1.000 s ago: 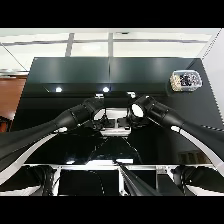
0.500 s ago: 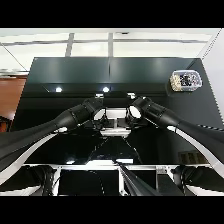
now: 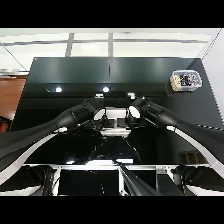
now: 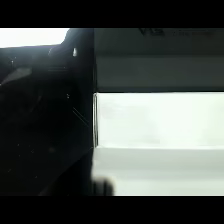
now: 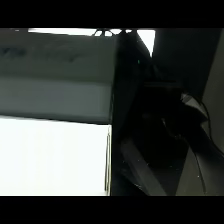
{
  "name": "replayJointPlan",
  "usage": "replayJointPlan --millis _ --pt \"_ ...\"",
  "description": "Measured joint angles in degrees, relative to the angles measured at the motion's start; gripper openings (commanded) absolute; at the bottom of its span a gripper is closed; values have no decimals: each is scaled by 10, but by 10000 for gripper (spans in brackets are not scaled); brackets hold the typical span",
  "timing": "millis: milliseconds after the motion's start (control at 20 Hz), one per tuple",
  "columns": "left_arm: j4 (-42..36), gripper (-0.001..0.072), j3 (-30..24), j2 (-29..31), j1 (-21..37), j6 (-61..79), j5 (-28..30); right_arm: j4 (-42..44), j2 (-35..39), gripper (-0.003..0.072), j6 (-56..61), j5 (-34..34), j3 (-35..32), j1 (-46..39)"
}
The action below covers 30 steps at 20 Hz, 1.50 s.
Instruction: Fold the box and place the chain.
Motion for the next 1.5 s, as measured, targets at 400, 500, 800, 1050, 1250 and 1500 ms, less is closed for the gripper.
replayJointPlan --millis 400,500,800,1050,1250,1500 --pt "2 26 0 0 0 2 0 1 17 425 -16 2 0 -10" --pt "1 26 0 0 0 2 0 1 45 424 -38 13 0 -15" --pt "1 26 0 0 0 0 -1 -105 200 424 -105 66 0 -49" --pt "1 26 0 0 0 1 -1 -313 258 711 -114 14 -29 -175" --pt "1 26 0 0 0 1 -1 -262 209 708 -100 -126 -47 -350" --pt "1 26 0 0 0 1 -2 -83 50 540 -116 -177 80 -495"
